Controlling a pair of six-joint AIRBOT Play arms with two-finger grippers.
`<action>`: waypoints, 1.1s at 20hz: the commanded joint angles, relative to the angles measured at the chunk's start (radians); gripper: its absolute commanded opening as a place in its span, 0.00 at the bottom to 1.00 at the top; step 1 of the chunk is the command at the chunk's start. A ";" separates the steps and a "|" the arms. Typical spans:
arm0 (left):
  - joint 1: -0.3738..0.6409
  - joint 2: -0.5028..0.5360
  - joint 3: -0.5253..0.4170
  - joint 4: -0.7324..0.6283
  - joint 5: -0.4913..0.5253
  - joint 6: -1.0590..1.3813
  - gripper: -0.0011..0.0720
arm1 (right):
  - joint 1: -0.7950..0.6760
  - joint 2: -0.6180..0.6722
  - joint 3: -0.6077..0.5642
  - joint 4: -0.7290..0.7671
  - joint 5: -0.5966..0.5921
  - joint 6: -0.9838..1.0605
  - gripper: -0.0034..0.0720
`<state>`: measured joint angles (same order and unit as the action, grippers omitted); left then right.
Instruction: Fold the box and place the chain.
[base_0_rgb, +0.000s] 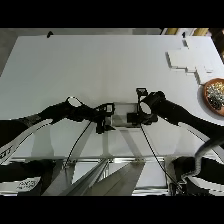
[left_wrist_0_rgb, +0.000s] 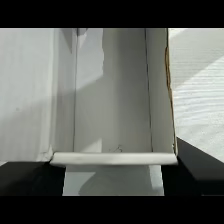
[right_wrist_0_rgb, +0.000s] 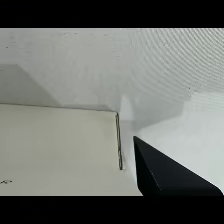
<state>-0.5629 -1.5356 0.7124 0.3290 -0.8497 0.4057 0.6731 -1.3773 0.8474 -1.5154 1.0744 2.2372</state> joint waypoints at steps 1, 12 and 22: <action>0.000 0.000 0.000 0.000 0.000 0.001 0.06 | 0.001 -0.003 -0.023 0.011 -0.040 -0.027 0.49; 0.000 0.000 0.000 0.000 0.000 0.001 0.06 | 0.001 0.011 -0.023 0.020 -0.101 -0.037 0.06; 0.000 0.000 0.000 0.000 0.000 0.001 0.06 | 0.000 0.082 -0.023 -0.038 -0.099 -0.040 0.44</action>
<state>-0.5621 -1.5352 0.7124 0.3229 -0.8410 0.4030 0.6727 -1.3331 0.8242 -1.5276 0.9508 2.1983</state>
